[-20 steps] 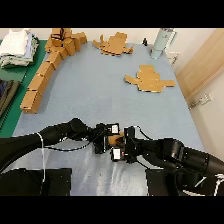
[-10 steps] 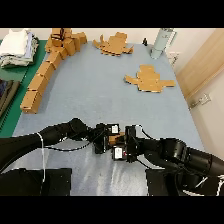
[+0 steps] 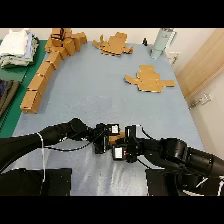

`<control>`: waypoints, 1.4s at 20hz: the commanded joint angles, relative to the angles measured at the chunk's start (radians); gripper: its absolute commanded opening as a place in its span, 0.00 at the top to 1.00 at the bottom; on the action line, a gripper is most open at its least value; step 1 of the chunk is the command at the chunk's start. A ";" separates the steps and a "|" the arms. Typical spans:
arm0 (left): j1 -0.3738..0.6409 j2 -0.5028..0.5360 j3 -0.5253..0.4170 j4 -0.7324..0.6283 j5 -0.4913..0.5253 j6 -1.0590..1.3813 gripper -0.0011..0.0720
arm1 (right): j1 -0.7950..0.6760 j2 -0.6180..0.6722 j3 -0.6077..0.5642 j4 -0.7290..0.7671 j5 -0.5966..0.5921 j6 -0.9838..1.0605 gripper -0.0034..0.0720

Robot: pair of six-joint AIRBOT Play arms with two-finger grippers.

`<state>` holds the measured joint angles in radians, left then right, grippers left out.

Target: Fold the box.

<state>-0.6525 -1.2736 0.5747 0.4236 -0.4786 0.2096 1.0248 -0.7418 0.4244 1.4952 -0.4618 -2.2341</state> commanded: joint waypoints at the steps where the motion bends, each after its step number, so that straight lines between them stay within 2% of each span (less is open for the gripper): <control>1: -0.001 0.000 0.001 0.000 0.000 0.000 0.41 | 0.000 0.001 0.000 0.031 -0.020 0.000 0.91; 15: -0.001 0.000 0.001 0.000 0.000 0.000 0.41 | 0.000 -0.015 0.003 0.092 -0.040 -0.001 0.89; 16: -0.001 0.000 0.001 0.000 0.000 0.000 0.41 | 0.000 0.006 0.004 0.091 -0.040 -0.001 0.75; 17: -0.001 0.000 0.001 0.000 0.000 0.000 0.41 | -0.001 0.028 0.004 0.091 -0.040 -0.001 0.54; 18: -0.001 0.000 0.001 0.000 0.000 0.000 0.41 | -0.002 0.047 0.003 0.090 -0.041 -0.001 0.54; 20: -0.001 0.000 0.001 0.000 0.000 0.000 0.41 | -0.005 0.069 0.003 0.076 -0.045 0.000 0.63; 21: -0.001 0.000 0.001 0.000 0.000 0.000 0.41 | -0.011 0.069 0.003 0.063 -0.050 0.001 0.83; 23: -0.001 0.000 0.001 -0.001 0.000 0.000 0.41 | -0.022 0.056 0.002 0.053 -0.053 0.001 0.88; 24: -0.001 0.000 0.001 0.000 0.000 0.000 0.41 | -0.022 0.046 0.002 0.053 -0.054 0.001 0.94; 28: -0.001 0.000 0.001 0.000 0.000 0.000 0.41 | -0.022 -0.004 0.002 0.057 -0.054 0.002 0.95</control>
<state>-0.6529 -1.2736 0.5747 0.4232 -0.4789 0.2092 1.0054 -0.7197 0.4271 1.5547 -0.5137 -2.2341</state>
